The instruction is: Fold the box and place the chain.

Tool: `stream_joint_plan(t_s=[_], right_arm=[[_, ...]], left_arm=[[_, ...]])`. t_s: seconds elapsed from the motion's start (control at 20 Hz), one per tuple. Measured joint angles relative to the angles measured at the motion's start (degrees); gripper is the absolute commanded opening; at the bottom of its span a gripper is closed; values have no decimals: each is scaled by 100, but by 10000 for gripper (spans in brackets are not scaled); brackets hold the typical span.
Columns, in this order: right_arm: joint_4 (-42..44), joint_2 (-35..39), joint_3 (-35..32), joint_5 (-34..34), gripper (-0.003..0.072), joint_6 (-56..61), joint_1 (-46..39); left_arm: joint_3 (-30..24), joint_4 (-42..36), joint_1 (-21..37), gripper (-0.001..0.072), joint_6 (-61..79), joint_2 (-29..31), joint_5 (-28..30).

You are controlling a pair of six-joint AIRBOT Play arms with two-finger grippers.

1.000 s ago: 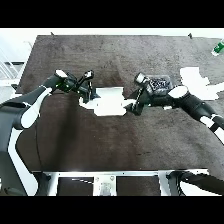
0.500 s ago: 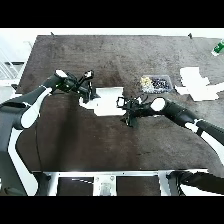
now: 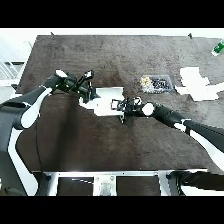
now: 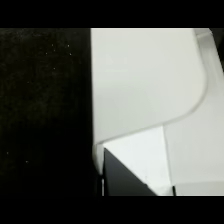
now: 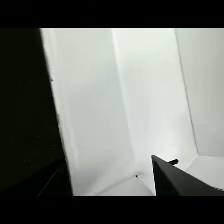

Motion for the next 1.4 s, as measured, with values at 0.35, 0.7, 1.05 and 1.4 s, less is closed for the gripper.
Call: stream_joint_plan(t_s=[0.35, 0.7, 1.05, 1.4], right_arm=[[293, 57, 251, -415, 613, 26, 15], [428, 114, 417, -313, 612, 35, -240], [461, 68, 601, 96, 612, -68, -505], [586, -116, 887, 610, 613, -376, -785]], left_arm=[[0, -2, 0, 20, 0, 0, 2], [-2, -9, 0, 20, -4, -2, 4], [-2, -9, 0, 20, -4, -4, 0], [-2, -9, -2, 20, -2, -4, -2]])
